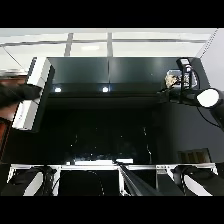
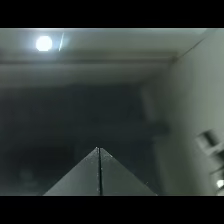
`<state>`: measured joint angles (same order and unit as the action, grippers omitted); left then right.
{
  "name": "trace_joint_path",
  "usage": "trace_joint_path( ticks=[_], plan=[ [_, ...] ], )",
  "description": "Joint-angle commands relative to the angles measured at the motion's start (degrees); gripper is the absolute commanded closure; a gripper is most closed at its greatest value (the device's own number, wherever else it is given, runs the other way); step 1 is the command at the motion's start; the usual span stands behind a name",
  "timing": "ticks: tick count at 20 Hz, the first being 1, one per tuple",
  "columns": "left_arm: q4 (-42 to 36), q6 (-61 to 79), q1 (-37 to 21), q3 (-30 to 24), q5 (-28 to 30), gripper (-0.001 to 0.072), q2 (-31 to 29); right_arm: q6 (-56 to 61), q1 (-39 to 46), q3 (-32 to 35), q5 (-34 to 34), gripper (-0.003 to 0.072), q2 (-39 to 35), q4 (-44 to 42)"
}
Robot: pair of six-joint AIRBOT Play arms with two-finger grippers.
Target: Fold the box and place the chain.
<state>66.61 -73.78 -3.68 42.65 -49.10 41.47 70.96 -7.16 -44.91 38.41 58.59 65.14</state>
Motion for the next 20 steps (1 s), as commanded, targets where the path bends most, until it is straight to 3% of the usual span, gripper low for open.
trace_joint_path(
  ticks=[1,20],
  plan=[
    [14.25,-10.47,11.37,-9.7,8.9,0.0688,-2.56,-0.02,-0.72,0.28,-1.4,0.0672,2.27,5.95],
    [14.78,-10.45,12.07,-10.6,9.66,0.0686,-1.95,-0.04,-0.72,0.28,-1.36,0.0672,2.27,4.79]
  ],
)
